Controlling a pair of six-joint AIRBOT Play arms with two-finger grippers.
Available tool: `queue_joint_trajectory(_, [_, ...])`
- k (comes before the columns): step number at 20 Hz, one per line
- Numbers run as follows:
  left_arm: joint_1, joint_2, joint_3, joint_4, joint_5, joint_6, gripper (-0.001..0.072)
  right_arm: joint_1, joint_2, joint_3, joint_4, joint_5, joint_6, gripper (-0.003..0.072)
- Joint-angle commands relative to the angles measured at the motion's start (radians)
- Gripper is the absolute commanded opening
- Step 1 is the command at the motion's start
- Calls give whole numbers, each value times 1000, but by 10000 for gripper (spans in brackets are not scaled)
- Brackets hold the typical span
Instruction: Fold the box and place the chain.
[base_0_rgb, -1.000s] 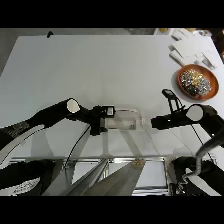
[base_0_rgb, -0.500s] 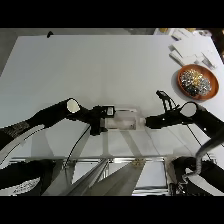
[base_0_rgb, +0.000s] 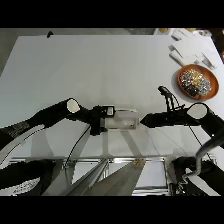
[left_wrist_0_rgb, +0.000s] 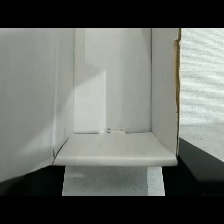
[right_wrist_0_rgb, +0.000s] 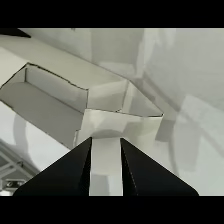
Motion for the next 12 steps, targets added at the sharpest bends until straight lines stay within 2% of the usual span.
queue_joint_trajectory(1, [1,1,0,0,0,0,134,0,9,-13,30,-6,-5,210])
queue_joint_trajectory(3, [1,1,0,0,-1,0,134,-1,6,-19,1,-15,5,229])
queue_joint_trajectory(6, [1,1,0,0,0,0,134,-47,47,-19,-89,-23,77,216])
queue_joint_trajectory(8, [1,1,0,0,0,0,134,-148,68,-19,-140,27,80,106])
queue_joint_trajectory(9, [1,1,0,0,-1,0,134,-195,63,-21,-161,57,83,99])
queue_joint_trajectory(11, [1,1,0,0,0,0,134,-225,42,-48,-140,46,101,17])
queue_joint_trajectory(12, [1,1,0,0,0,0,134,-221,18,-68,-122,35,101,17])
